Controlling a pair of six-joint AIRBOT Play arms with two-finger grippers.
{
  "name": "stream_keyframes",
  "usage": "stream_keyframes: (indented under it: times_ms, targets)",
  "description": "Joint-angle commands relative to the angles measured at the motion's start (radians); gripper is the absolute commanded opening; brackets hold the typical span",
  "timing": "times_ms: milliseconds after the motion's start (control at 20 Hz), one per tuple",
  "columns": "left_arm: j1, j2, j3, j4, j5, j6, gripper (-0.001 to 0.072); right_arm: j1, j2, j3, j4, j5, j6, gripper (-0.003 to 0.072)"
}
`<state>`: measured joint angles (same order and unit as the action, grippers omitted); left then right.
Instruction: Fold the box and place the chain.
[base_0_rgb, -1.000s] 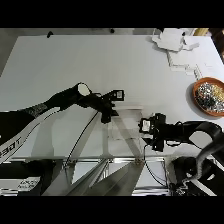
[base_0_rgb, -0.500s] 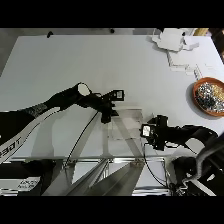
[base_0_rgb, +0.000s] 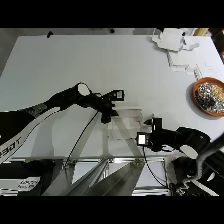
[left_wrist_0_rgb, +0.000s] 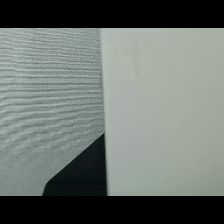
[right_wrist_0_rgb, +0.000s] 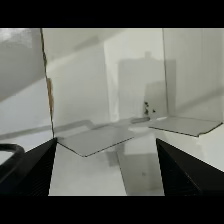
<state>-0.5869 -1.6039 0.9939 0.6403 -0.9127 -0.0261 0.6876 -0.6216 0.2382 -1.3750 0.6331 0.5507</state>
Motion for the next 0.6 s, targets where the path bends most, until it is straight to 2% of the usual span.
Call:
stream_keyframes:
  times_ms: [0,100,300,550]
  targets:
    - [-0.001,-0.001,0.000,0.000,0.000,0.000,0.0009,0.031,-0.014,-0.025,-0.008,-0.029,0.002,0.0700]
    - [-0.001,-0.001,0.000,0.000,0.000,0.000,0.0009,0.050,-0.043,-0.039,-0.001,-0.040,0.002,0.0700]
    - [-0.001,-0.001,0.000,0.000,0.000,0.000,0.0009,0.044,-0.077,-0.032,0.003,-0.163,0.001,0.0700]
    - [-0.001,-0.001,0.000,0.000,0.000,0.000,0.0009,-0.107,-0.084,0.047,0.061,-0.106,-0.014,0.0693]
